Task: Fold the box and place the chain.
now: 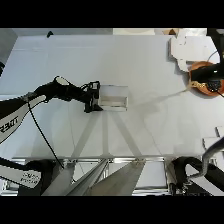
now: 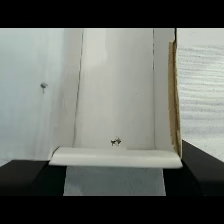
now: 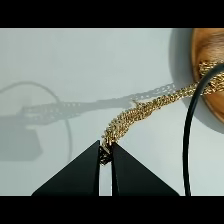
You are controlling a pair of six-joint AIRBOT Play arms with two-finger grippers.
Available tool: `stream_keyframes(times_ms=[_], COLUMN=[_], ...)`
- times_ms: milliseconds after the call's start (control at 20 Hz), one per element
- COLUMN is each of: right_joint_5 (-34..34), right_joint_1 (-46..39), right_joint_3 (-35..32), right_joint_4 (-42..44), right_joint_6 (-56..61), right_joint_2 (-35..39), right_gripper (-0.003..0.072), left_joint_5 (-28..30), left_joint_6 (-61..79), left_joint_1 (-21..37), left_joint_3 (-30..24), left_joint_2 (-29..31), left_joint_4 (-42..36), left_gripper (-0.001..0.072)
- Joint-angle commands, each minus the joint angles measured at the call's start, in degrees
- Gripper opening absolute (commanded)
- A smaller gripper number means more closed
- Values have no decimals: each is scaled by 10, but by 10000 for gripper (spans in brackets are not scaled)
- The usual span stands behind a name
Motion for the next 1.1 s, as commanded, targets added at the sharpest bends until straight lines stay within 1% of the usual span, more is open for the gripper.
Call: stream_keyframes(times_ms=[0,250,400,600,750,900,1050], right_joint_5=[28,23,1,-30,-38,-77,-111], right_joint_1=[85,196,264,341,375,385,388], right_joint_3=[0,0,0,0,0,0,0], right_joint_4=[6,6,5,6,12,28,67], right_joint_6=[30,74,100,104,104,104,103], right_joint_2=[4,4,2,-21,-54,-98,-138], right_gripper=[13,13,14,15,15,15,15], left_joint_5=[0,0,0,0,0,0,0], left_joint_6=[0,0,0,0,0,0,0], left_joint_1=[0,0,0,0,0,0,0], left_joint_3=[0,0,0,0,0,0,0], left_joint_2=[0,0,0,0,0,0,0], left_joint_4=[0,0,0,0,0,0,0], left_gripper=[337,337,337,337,337,337,337])
